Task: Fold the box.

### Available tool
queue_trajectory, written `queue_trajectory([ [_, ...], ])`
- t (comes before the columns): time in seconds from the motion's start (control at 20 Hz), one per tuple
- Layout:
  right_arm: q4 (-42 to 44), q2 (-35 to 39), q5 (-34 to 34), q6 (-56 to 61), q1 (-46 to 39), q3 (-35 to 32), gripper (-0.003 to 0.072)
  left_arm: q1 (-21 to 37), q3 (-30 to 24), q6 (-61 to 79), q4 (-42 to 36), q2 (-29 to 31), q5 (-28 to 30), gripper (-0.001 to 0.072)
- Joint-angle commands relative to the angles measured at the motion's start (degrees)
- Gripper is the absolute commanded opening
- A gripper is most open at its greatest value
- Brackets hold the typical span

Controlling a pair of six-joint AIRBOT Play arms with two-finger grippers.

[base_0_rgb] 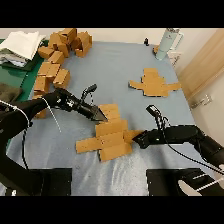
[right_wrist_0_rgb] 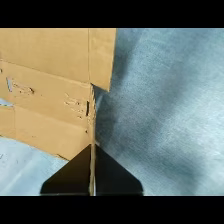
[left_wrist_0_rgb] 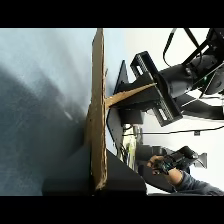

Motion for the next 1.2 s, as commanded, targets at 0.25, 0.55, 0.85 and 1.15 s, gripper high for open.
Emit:
queue_trajectory([
  [0.25, -11.67, 0.04, 6.84, 16.2, -2.12, 2.47, 0.0398, -1.51, 1.2, 7.26, -0.85, 2.78, 2.71, 0.0009],
  [0.55, -26.64, 0.04, 4.48, 32.57, -7.23, 10.25, 0.0361, -8.07, -2.16, 17.86, 0.96, 8.87, 14.14, 0.0009],
  [0.85, -20.31, 0.04, 4.46, 32.61, -7.34, 13.64, 0.0347, -13.33, -3.98, 28.35, 0.44, 11.93, 21.88, 0.0008],
  [1.15, -19.52, 0.04, 4.68, 32.61, -7.34, 13.64, 0.0344, -15.72, -8.31, 35.5, 1.99, 20.09, 28.74, 0.0008],
])
